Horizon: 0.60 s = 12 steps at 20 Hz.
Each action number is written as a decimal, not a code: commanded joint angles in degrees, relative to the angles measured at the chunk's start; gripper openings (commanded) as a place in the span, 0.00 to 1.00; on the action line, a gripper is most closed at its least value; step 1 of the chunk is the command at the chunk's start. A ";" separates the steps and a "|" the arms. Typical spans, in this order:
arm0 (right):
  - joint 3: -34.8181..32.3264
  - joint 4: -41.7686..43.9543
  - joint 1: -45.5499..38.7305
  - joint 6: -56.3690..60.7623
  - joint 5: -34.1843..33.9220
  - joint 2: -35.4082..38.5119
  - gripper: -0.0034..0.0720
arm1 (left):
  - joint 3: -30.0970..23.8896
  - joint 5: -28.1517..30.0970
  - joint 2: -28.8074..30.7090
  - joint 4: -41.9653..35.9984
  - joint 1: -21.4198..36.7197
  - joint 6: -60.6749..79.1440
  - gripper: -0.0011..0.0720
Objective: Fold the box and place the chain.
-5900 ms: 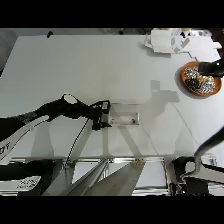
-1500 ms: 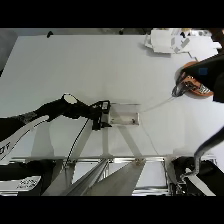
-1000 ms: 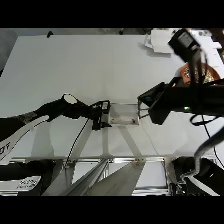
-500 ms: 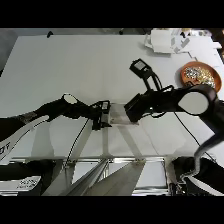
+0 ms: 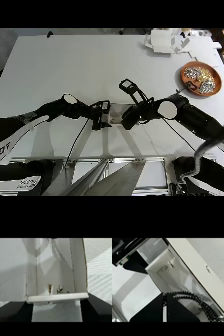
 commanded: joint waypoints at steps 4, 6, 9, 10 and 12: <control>-0.94 -0.09 1.36 -0.02 -2.10 -0.74 0.26 | 0.00 0.00 0.02 0.02 0.04 0.00 0.20; -0.83 0.31 1.86 0.39 -1.46 0.17 0.32 | 0.00 0.00 0.02 0.02 0.04 0.00 0.20; 2.27 -4.13 -0.81 1.14 6.14 4.94 0.31 | 0.00 0.04 0.02 0.02 0.02 0.00 0.20; 3.78 -7.48 -2.82 2.84 8.87 6.75 0.31 | 0.00 0.00 0.02 0.02 0.04 0.02 0.20; 5.51 -15.06 -8.15 5.42 11.02 10.23 0.25 | 0.00 0.00 0.02 0.02 0.02 0.02 0.20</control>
